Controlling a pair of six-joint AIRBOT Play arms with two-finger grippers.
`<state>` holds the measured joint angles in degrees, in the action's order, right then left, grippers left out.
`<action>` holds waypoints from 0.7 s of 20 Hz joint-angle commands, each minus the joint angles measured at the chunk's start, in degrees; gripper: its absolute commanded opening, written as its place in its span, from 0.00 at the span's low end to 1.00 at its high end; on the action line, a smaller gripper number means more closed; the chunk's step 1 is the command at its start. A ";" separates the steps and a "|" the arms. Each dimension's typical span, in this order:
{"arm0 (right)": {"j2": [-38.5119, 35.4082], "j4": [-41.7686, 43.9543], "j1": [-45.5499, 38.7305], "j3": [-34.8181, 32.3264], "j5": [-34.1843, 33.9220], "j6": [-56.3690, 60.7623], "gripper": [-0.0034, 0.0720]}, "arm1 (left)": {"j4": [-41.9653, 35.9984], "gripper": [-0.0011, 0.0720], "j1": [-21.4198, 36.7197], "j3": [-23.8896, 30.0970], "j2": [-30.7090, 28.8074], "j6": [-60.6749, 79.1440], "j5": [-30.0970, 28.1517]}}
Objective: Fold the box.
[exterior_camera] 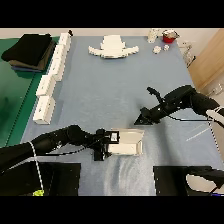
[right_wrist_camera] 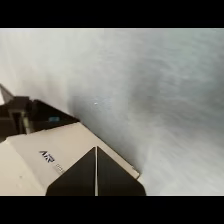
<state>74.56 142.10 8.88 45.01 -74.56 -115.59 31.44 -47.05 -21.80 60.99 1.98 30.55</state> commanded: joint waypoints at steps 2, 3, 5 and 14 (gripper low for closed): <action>0.11 3.37 3.96 0.11 -3.48 -10.47 0.05 | 0.02 0.71 -0.02 0.02 0.00 0.00 -0.02; -0.83 2.89 5.51 -0.35 -3.52 -11.19 0.05 | 0.02 0.71 -0.02 0.02 0.00 0.00 -0.02; -3.43 1.90 8.70 -2.12 -2.21 -12.44 0.05 | 0.02 0.71 -0.02 0.02 0.00 -0.02 -0.02; -25.09 -5.20 22.29 -17.42 22.16 -14.53 0.05 | 0.02 0.71 -0.02 0.02 0.00 0.00 -0.02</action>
